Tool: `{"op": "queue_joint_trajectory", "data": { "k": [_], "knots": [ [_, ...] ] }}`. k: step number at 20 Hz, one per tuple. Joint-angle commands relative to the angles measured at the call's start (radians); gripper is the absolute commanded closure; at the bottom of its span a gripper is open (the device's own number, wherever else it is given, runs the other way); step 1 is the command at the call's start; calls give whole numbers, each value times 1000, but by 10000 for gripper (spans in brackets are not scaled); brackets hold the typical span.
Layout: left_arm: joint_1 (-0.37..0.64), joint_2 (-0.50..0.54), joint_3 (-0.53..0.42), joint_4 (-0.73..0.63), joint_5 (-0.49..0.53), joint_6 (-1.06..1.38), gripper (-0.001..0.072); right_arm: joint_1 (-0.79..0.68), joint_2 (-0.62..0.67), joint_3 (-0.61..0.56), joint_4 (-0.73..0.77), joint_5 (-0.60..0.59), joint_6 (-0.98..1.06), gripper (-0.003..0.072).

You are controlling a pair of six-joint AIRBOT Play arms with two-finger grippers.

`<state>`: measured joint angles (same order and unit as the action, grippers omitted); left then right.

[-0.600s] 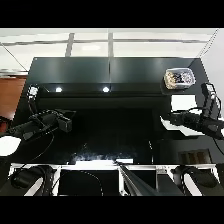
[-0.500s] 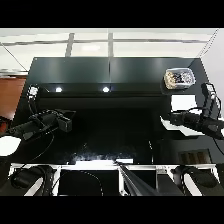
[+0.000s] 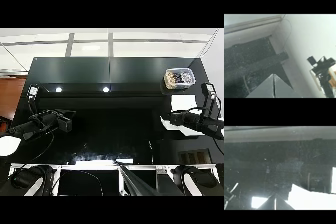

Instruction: Fold the box and place the chain.

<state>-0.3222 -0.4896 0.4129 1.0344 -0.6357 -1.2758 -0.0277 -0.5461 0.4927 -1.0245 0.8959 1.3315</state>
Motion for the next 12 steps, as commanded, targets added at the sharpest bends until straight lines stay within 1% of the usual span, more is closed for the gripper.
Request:
{"op": "queue_joint_trajectory", "data": {
  "k": [1, 2, 4, 5, 7, 9, 10, 11, 12],
  "knots": [
    [0, 1, 0, 0, 1, 0, 684, 1, 1, -1, 0, 0, 0, 671],
    [0, 0, -1, -3, 18, 0, 684, 1, 1, -1, 0, 0, 0, 671],
    [0, -19, -1, -19, 134, -16, 684, 1, 1, -1, 3, -3, 1, 671],
    [0, -29, -1, -61, 179, -15, 684, 1, 1, -1, 8, -25, 1, 671],
    [0, -41, -1, -113, 224, -15, 684, 1, 1, -1, 27, -89, 1, 671],
    [0, -58, -1, -112, 271, -15, 677, 1, 1, -1, 88, -117, 1, 671],
    [0, -69, -1, -112, 287, -15, 524, 1, 1, -1, 128, -132, 1, 670],
    [0, -82, -1, -112, 290, -15, 84, 1, 1, -1, 146, -172, 2, 621],
    [0, -97, 1, -118, 295, -35, -2, 0, 1, -1, 143, -224, 11, 344]
  ]
}}
